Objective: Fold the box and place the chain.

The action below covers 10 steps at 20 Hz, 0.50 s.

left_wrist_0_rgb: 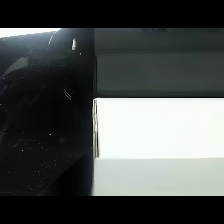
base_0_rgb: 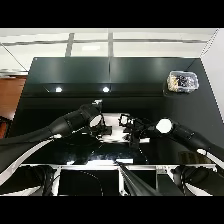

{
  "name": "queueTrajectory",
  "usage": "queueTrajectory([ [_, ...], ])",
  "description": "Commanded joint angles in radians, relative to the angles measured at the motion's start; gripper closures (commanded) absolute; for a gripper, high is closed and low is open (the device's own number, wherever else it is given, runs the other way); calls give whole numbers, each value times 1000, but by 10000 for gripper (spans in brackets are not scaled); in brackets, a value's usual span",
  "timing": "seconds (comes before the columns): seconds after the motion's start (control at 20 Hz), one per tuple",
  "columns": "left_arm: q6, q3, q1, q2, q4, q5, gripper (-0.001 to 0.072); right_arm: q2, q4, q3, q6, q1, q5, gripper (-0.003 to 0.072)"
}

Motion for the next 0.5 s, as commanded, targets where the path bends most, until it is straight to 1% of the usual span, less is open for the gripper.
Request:
queueTrajectory([
  [0.0, 1, 1, 0, 1, 0, 0, 684, 23, -27, 13, 74, 0, 46, 675],
  [0.05, 1, 1, 0, 1, 0, 0, 684, 48, -51, 25, 153, 0, 76, 675],
  [0.15, 1, 1, 1, 1, 0, 0, 684, 121, -193, 58, 402, -28, 148, 675],
  [0.25, 1, 1, 0, 1, 0, -1, 684, 206, -366, 96, 674, -129, 259, 675],
  [0.3, 1, 1, 0, 1, 0, -3, 683, 244, -438, 109, 787, -212, 315, 675],
  [0.35, 1, 1, 0, 1, 0, -3, 683, 271, -475, 111, 868, -308, 354, 675],
  [0.45, 1, 1, 0, 1, 0, -3, 684, 276, -465, 102, 1003, -537, 430, 674],
])
